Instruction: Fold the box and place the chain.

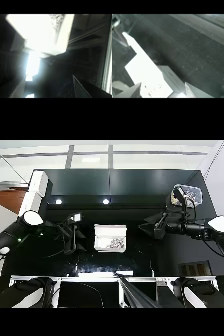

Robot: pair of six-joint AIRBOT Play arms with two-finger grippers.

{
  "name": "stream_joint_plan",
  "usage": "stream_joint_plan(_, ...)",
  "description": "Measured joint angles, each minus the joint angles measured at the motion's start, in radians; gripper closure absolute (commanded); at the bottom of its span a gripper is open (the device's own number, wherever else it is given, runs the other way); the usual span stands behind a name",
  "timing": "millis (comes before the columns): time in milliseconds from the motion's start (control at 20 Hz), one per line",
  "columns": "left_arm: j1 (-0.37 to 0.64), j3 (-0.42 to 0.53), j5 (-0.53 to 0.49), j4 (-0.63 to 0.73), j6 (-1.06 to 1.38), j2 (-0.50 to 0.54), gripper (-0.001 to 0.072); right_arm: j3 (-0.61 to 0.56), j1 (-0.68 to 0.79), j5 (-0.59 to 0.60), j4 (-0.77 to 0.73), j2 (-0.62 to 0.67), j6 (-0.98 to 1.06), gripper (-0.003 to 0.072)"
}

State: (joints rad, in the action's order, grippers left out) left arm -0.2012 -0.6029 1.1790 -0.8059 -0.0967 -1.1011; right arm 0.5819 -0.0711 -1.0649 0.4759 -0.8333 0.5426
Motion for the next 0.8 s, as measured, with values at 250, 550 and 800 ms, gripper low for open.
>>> stream_joint_plan(250, -0.047, 0.023, -0.092, 0.060, 0.137, -0.048, 0.0021, 0.000, 0.000, 0.022, 0.000, 0.000, 0.000, 0.0074)
stream_joint_plan(550, -0.058, 0.028, -0.127, 0.097, 0.232, -0.107, 0.0020, 0.000, 0.000, 0.029, 0.001, 0.000, 0.000, 0.0074)
stream_joint_plan(800, -0.060, 0.027, -0.148, 0.126, 0.272, -0.130, 0.0020, 0.000, 0.000, 0.030, 0.001, 0.000, 0.000, 0.0074)
